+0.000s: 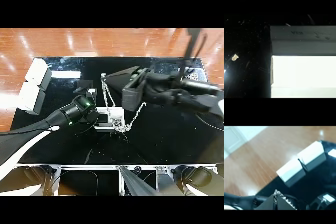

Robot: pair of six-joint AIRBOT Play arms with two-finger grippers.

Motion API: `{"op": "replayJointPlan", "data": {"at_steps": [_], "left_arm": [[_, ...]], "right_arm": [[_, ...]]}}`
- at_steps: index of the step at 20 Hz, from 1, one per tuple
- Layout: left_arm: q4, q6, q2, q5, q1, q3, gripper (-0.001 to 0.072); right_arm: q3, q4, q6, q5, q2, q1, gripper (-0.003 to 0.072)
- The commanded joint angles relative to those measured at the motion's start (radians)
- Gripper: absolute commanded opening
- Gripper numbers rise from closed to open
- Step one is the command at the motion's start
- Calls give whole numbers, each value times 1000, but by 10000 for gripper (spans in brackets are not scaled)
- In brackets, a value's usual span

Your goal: Fold the box and place the chain.

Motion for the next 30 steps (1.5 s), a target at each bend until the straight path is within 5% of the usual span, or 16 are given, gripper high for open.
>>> {"op": "replayJointPlan", "data": {"at_steps": [1,9,15,26,27,28,29,30], "left_arm": [[-1,0,-1,-2,-1,1,26],[-4,0,-1,-2,-1,1,26],[-3,0,-1,-2,-1,1,26],[-3,0,-1,-2,-1,1,26],[-3,0,-1,-2,-1,1,26],[-3,0,-1,-2,-1,1,26],[-3,0,-1,-2,-1,1,26],[-3,0,-1,-2,-1,1,26]], "right_arm": [[0,-85,7,47,-74,11,22],[-92,-270,171,151,-93,11,22],[-183,-270,189,149,-105,-42,21],[-184,-266,184,187,-253,-63,28],[-184,-266,189,189,-253,-63,179],[-184,-266,189,194,-253,-63,476],[-183,-266,188,203,-251,-64,628],[-180,-266,189,223,-249,-74,621]]}}
